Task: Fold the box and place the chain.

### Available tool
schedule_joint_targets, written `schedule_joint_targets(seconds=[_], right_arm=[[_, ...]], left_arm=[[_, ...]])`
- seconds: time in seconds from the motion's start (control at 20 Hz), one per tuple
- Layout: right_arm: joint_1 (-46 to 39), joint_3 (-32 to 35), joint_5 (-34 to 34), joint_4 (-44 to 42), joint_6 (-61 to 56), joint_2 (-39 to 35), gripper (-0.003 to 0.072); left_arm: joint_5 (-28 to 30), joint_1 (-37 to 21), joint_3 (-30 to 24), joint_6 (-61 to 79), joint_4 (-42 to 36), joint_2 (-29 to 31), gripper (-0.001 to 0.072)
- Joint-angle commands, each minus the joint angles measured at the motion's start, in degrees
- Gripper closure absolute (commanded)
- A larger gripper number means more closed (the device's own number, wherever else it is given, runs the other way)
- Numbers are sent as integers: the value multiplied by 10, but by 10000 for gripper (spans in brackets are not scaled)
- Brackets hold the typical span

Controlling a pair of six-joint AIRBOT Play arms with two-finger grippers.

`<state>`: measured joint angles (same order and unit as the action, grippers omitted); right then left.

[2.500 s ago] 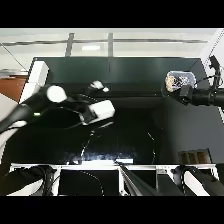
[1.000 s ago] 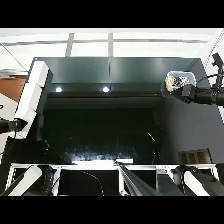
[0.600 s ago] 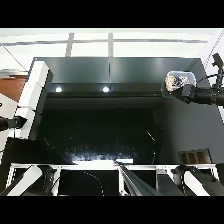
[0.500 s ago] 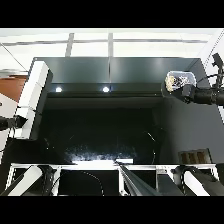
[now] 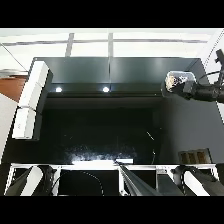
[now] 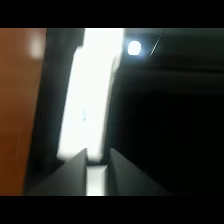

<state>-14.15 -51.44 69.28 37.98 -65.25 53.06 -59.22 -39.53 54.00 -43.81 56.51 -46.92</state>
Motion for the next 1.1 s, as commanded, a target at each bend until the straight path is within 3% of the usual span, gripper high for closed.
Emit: schedule_joint_targets(seconds=[0.0,0.1,0.2,0.3,0.45,0.6,0.85,1.05], right_arm=[[0,-61,-8,14,14,0,646],[0,-126,-2,83,-7,-3,646],[0,-161,-10,180,-53,-13,646],[3,-143,-32,250,-87,-35,646],[27,-37,-97,287,-93,-74,646],[50,44,-137,273,-104,-81,646],[53,48,-142,281,-104,-81,647],[53,48,-142,281,-104,-81,648]], left_arm=[[9,143,88,-58,-10,11,680],[47,272,112,-151,35,11,680],[66,410,107,-298,149,6,681],[73,550,79,-471,282,-8,681],[161,687,-10,-594,385,-26,681],[196,683,-69,-663,403,-40,680],[184,586,-62,-602,395,-42,680],[169,563,-59,-537,362,-56,678]])
